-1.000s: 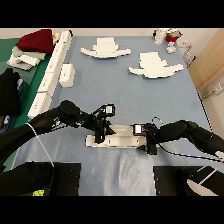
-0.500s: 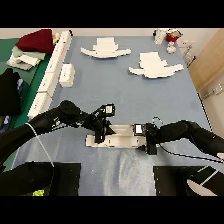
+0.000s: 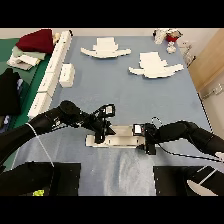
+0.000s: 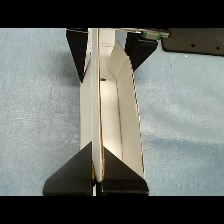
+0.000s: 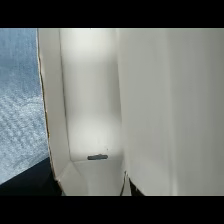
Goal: Fold the box.
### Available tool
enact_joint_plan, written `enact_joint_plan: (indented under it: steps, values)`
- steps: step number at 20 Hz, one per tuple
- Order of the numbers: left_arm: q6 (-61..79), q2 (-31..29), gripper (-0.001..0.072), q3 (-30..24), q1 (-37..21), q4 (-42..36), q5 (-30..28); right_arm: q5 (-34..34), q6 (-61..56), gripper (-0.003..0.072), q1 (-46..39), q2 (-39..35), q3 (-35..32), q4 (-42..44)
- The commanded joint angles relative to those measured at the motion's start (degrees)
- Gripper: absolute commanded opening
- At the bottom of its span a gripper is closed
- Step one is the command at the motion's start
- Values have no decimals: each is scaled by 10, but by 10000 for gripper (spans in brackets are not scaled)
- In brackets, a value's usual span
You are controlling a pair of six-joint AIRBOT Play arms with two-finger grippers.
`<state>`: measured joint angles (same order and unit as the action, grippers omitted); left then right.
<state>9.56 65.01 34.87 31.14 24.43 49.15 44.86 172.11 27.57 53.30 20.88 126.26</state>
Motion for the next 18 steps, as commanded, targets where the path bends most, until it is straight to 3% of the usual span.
enact_joint_plan:
  steps: [1, 18]
  values:
    - [0, 0, 12, 0, 0, 0, -1, 1, 0, 528, 1, 3, 0, -5]
    - [0, 0, 12, 0, 0, 0, -1, 2, -1, 546, 1, 1, 0, -5]
